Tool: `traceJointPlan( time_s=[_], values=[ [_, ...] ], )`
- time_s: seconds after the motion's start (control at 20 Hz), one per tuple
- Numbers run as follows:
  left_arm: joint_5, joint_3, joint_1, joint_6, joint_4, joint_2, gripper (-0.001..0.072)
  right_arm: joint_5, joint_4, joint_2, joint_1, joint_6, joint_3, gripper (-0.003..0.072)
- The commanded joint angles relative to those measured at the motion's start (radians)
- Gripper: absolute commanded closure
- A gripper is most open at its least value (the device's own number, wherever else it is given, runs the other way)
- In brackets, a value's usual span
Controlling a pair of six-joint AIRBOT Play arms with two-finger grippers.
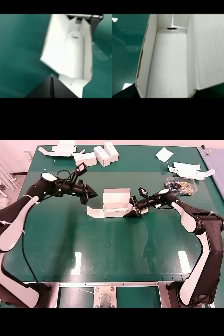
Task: Fold the box and place the chain.
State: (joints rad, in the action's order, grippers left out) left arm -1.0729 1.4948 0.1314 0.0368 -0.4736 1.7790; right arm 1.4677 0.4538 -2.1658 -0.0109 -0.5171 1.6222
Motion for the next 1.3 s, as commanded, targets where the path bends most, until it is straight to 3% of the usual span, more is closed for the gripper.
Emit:
traceJointPlan(
  time_s=[0.0,0.15,0.6,1.25],
  values=[
    [0.028,0.0,-0.03,0.28,-0.116,-0.005,0.0693,-0.001,0.0,0.001,0.001,0.0,0.001,0.0204],
    [-0.023,-0.004,-0.053,0.455,-0.179,-0.004,0.0693,0.0,0.0,0.001,0.001,0.0,0.001,0.0204],
    [-0.118,-0.099,-0.095,0.678,-0.167,-0.004,0.0693,-0.001,0.0,0.001,0.001,0.0,0.001,0.0205],
    [-0.072,-0.102,-0.095,0.913,-0.254,-0.002,0.0693,-0.001,0.0,0.001,0.001,0.0,0.001,0.0204]
  ],
)
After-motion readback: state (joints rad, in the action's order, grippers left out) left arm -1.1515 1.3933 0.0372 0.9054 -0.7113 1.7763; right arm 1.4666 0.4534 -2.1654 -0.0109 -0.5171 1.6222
